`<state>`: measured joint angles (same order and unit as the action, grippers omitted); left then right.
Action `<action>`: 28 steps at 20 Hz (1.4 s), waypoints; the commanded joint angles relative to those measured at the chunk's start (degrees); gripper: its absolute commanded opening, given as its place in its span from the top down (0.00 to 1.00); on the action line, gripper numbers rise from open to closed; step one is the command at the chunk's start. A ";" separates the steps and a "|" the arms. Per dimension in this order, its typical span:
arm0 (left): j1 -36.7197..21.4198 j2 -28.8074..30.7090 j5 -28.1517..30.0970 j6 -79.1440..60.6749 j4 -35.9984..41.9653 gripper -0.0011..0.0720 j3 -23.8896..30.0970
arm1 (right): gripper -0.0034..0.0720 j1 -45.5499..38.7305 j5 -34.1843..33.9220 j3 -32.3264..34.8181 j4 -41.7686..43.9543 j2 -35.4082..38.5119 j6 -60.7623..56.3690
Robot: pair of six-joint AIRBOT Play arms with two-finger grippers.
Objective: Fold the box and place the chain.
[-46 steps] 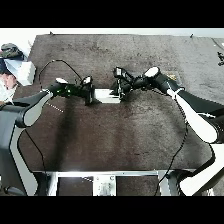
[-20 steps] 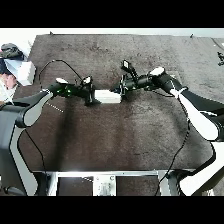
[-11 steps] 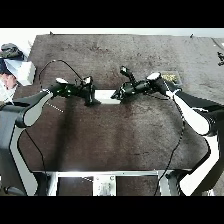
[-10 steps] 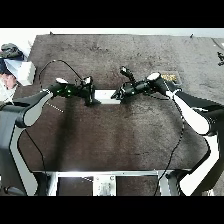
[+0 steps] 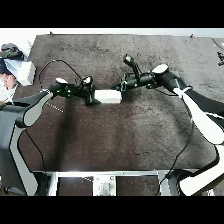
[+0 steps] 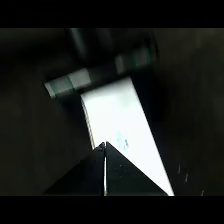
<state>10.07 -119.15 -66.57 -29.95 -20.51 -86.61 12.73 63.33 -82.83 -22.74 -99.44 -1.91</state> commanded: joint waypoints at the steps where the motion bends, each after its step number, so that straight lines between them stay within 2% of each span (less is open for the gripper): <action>1: 0.00 0.04 -0.04 -0.09 -0.02 0.42 -0.04 | 0.94 -0.13 -1.33 0.85 3.76 8.68 -1.55; 4: 0.00 0.04 -0.04 -0.09 -0.02 0.42 -0.04 | 0.94 -0.15 -7.72 7.37 3.69 19.58 -4.63; 6: 0.00 0.04 -0.04 -0.09 -0.04 0.42 -0.04 | 0.94 -0.13 -17.31 15.52 3.67 28.30 -6.14; 9: 0.00 0.04 -0.04 -0.09 -0.04 0.42 -0.04 | 0.94 -0.13 -35.17 30.36 3.72 41.55 -8.68; 13: 0.00 0.04 -0.04 -0.09 -0.02 0.42 -0.04 | 0.94 -0.13 -50.51 46.49 3.72 54.49 -8.66; 16: 0.00 0.04 -0.07 -0.09 0.00 0.42 -0.04 | 0.94 -0.13 -55.74 52.72 3.72 58.58 -8.66; 22: 0.00 0.04 -0.09 -0.09 0.13 0.42 -0.04 | 0.94 -0.13 -56.37 54.93 3.69 58.66 -8.63; 23: 0.00 0.04 0.00 -0.07 0.59 0.45 -0.04 | 0.94 -0.13 -56.83 54.93 3.69 58.66 -8.63; 24: -0.09 0.31 -0.44 0.31 1.33 0.92 -0.04 | 0.94 -0.13 -57.44 54.93 3.69 58.66 -8.63; 25: -0.33 1.03 -0.92 0.35 1.90 0.97 -0.09 | 0.94 -0.13 -57.83 54.93 3.69 58.66 -8.63; 28: -2.32 5.38 -0.57 6.21 3.93 0.97 -0.63 | 0.94 -0.13 -57.83 54.93 3.50 58.66 -8.61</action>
<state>9.02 -116.62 -66.83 -28.10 -18.59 -86.85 12.60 6.28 -28.12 -19.03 -40.91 -10.50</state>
